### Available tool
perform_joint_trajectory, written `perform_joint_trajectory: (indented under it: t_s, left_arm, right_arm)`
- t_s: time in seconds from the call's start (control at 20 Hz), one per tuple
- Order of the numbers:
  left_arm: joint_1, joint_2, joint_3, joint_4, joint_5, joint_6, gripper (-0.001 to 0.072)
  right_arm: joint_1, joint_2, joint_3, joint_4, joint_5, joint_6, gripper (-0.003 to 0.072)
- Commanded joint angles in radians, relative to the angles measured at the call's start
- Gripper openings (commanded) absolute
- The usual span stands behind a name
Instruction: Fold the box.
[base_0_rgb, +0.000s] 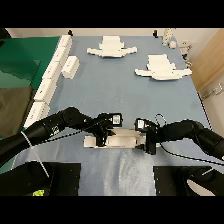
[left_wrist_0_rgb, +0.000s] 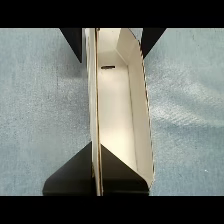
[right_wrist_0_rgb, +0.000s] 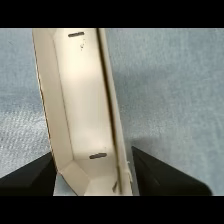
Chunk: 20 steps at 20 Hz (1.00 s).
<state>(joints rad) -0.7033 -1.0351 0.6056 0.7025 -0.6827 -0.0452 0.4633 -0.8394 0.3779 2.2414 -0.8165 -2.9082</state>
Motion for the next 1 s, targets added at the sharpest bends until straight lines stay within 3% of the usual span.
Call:
perform_joint_trajectory:
  t_s: [0.0, 0.95]
  left_arm:
    - [-0.001, 0.001, 0.001, 0.0, 0.0, 0.0, 0.0018]
    - [-0.001, 0.001, 0.001, 0.0, 0.0, 0.0, 0.0019]
  right_arm:
    - [0.019, -0.003, -0.032, 0.016, 0.101, -0.067, 0.0714]
    - [0.039, -0.003, -0.048, 0.042, 0.048, -0.096, 0.0714]
